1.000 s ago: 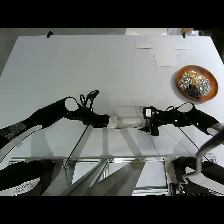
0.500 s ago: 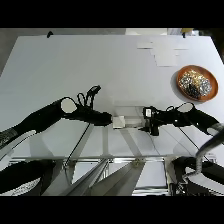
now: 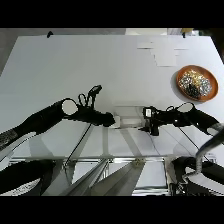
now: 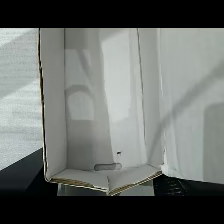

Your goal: Fold the box and place the chain.

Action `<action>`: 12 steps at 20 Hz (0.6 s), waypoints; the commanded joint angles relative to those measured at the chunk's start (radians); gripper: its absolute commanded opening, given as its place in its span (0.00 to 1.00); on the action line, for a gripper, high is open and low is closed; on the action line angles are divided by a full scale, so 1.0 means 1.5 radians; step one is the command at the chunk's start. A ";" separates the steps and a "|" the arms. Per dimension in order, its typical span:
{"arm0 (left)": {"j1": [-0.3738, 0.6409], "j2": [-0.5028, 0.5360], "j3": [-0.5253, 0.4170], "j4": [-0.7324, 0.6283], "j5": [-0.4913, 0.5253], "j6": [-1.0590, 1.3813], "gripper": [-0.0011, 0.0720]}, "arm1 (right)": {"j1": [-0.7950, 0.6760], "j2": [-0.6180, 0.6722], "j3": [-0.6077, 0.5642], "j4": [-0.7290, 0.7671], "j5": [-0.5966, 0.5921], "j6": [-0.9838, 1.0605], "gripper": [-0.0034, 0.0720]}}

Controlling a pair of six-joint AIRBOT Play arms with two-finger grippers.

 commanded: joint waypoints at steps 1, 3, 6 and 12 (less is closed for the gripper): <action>-0.018 -0.001 0.001 0.001 0.009 -0.014 0.55 | 0.000 0.001 0.001 0.000 0.000 0.000 0.65; -0.028 -0.008 0.015 0.050 0.009 -0.067 0.55 | 0.000 0.001 0.001 0.000 0.000 0.000 0.65; -0.048 -0.037 0.075 0.180 -0.037 -0.212 0.55 | 0.000 0.001 0.001 0.000 0.000 0.000 0.65; -0.099 -0.083 0.141 0.231 -0.044 -0.340 0.55 | 0.000 0.001 0.001 0.000 0.000 0.000 0.65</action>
